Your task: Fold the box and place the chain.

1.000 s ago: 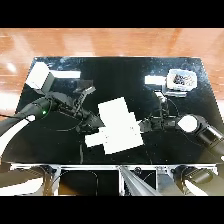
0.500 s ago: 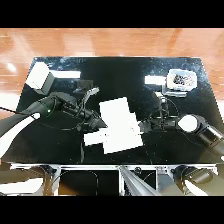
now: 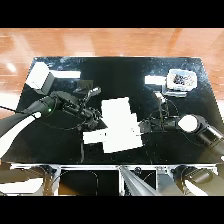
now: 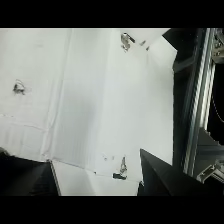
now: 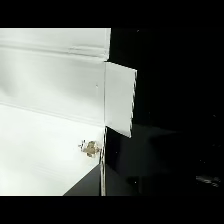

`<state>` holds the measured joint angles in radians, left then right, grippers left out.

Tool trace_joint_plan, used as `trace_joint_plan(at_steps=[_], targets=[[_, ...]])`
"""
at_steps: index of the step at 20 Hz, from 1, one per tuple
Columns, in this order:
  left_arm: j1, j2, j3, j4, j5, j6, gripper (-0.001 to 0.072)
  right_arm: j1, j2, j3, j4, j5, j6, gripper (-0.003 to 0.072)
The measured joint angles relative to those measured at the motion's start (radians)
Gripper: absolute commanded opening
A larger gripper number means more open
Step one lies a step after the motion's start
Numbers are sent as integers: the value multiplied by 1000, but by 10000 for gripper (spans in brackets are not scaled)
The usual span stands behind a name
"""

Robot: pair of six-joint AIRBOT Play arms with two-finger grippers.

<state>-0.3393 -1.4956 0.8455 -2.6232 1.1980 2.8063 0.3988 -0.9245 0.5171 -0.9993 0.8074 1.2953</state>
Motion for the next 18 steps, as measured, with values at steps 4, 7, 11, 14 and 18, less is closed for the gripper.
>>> trace_joint_plan(at_steps=[4,7,11,14,18], targets=[[6,-19,2,0,42,26,585,0,0,0,0,0,0,27],[11,-63,27,-3,76,33,524,0,0,0,0,0,0,27],[14,-121,86,-5,100,13,524,0,0,0,-1,2,0,27],[15,-143,113,-2,107,-4,417,0,0,0,-3,11,0,27],[15,-153,127,11,123,-13,405,0,0,0,-6,16,-4,27]])
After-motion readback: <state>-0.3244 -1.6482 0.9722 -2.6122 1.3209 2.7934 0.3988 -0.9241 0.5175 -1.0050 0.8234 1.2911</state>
